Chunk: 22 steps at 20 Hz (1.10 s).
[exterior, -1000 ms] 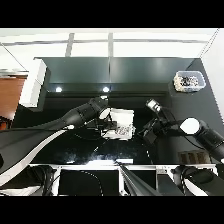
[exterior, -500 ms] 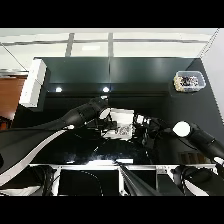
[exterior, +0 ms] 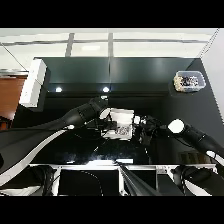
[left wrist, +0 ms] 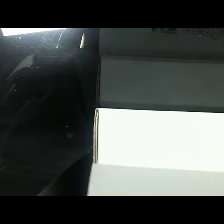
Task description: Fold the box and place the chain.
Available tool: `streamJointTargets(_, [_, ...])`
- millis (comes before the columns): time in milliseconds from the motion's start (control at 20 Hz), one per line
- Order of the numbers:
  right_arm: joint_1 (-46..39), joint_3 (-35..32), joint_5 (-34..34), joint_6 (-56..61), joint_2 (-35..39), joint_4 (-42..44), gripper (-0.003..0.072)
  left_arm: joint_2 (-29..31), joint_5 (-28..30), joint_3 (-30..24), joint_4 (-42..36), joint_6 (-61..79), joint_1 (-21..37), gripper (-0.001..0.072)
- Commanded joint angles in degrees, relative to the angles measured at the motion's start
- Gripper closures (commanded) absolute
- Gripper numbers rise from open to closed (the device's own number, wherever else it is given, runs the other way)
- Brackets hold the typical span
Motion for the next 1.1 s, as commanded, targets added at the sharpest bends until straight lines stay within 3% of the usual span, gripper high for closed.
streamJointTargets(0, [0.04,0.07,-1.84,-2.01,-0.72,2.32,-0.0034,0.00,-0.17,-0.02,0.00,-0.02,-0.02,0.0678])
streamJointTargets(300, [0.63,0.04,-3.13,-1.51,-2.67,3.45,-0.0034,0.00,-0.22,-0.02,0.00,-0.02,-0.02,0.0678])
streamJointTargets(350, [0.98,0.07,-3.10,-1.51,-2.71,3.48,0.0058,0.00,-0.22,-0.02,0.00,-0.02,-0.02,0.0679])
streamJointTargets(450, [1.09,0.07,-3.08,-0.59,-2.58,3.43,0.0376,0.00,-0.22,-0.02,0.00,-0.02,-0.02,0.0679])
streamJointTargets(500, [0.98,0.07,-2.95,-0.17,-2.38,3.17,0.0650,0.00,-0.22,-0.02,0.00,-0.02,-0.02,0.0679])
streamJointTargets(700, [0.96,0.39,-2.82,6.14,0.81,1.27,0.0680,0.00,-0.22,-0.02,-0.02,-0.02,-0.02,0.0679])
streamJointTargets(850, [0.96,2.05,-1.68,19.58,4.98,-9.64,0.0683,0.00,-0.22,-0.02,-0.02,-0.02,-0.02,0.0678])
streamJointTargets(1050, [0.96,7.56,10.47,35.89,11.26,-20.63,0.0682,0.00,-0.15,-0.02,-0.02,-0.07,-0.02,0.0678])
